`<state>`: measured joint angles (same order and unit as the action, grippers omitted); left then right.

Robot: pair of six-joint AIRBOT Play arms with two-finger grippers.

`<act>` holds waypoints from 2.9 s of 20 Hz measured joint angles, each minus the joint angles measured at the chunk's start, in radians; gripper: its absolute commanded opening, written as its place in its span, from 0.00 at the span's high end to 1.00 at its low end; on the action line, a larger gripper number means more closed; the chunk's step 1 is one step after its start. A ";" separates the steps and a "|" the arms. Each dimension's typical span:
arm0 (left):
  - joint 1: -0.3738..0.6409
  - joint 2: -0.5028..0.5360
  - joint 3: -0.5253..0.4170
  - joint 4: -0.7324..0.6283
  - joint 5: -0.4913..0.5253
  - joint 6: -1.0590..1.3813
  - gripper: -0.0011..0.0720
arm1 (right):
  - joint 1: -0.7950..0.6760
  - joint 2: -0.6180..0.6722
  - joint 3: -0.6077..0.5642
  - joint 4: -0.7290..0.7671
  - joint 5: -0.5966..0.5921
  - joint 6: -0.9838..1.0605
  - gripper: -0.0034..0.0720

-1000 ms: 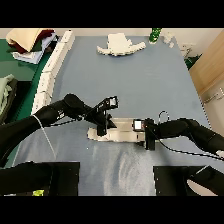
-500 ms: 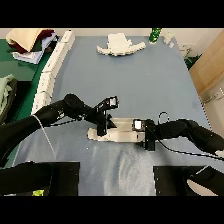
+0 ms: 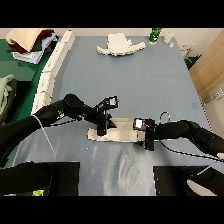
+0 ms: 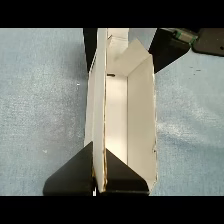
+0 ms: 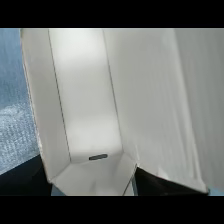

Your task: Fold the box.

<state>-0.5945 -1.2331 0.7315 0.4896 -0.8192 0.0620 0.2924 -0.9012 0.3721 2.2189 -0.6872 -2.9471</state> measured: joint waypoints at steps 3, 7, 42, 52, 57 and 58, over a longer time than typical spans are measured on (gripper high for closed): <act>0.000 0.000 0.000 0.000 0.000 0.000 0.97 | 0.000 0.002 -0.002 0.011 0.009 0.004 0.09; 0.000 0.000 0.000 0.000 -0.003 0.000 0.97 | 0.001 -0.012 -0.008 0.019 0.018 -0.003 0.19; 0.000 0.000 0.000 0.000 -0.002 0.000 0.97 | 0.003 -0.034 -0.010 0.010 0.025 -0.025 0.28; 0.014 0.000 0.002 -0.004 0.052 -0.041 0.31 | 0.003 -0.034 -0.011 0.010 0.024 -0.024 0.28; 0.056 0.052 0.002 0.053 0.035 -0.180 0.31 | 0.003 -0.034 -0.011 0.009 0.024 -0.024 0.28; 0.071 0.076 0.002 0.089 0.012 -0.231 0.31 | 0.003 -0.034 -0.011 0.007 0.024 -0.024 0.28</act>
<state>-0.5232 -1.1572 0.7334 0.5789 -0.8070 -0.1692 0.2958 -0.9348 0.3614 2.2261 -0.6628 -2.9711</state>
